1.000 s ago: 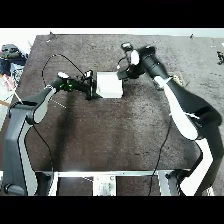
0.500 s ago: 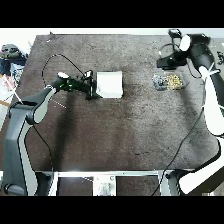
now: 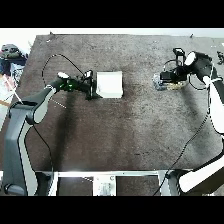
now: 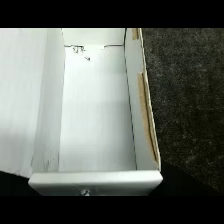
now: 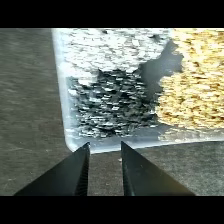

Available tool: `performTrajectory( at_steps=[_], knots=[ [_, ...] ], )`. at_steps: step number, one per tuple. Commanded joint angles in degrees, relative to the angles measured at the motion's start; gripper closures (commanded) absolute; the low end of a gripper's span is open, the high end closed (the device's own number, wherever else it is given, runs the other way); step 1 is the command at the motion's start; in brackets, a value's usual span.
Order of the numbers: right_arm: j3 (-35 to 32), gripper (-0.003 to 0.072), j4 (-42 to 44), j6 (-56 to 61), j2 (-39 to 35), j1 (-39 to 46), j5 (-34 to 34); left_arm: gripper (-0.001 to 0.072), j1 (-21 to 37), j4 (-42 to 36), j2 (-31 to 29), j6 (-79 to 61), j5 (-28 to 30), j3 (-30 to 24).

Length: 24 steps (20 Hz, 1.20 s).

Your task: Fold the box and place the chain.

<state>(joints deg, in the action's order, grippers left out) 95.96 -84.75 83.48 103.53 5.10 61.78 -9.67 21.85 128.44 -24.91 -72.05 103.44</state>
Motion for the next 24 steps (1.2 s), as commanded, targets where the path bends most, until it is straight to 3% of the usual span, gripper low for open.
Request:
performTrajectory(
  at_steps=[1,13,15,18,19,24],
  knots=[
    [-2.2,0.0462,0.6,-0.9,0.4,0.2,-2.6,0.0179,0.0,0.0,0.0,0.0,0.1,0.0],
    [-2.2,0.0464,3.9,-3.1,3.8,-0.1,-6.4,0.0178,0.0,0.0,0.0,0.0,0.1,0.0],
    [-2.2,0.0565,4.0,-3.1,3.8,-0.1,-6.7,0.0178,0.0,0.0,0.0,0.0,0.1,0.0],
    [-2.2,0.0583,4.0,-3.2,3.8,-0.1,-7.1,0.0178,0.0,0.0,0.0,0.0,0.1,0.0],
    [-2.2,0.0669,4.0,-3.1,3.7,-0.1,-7.6,0.0178,0.0,0.0,0.0,0.0,0.1,0.0],
    [0.0,0.0672,4.0,-3.1,2.0,-0.9,-5.7,0.0178,0.0,0.0,0.0,0.0,0.1,0.0]
  ],
)
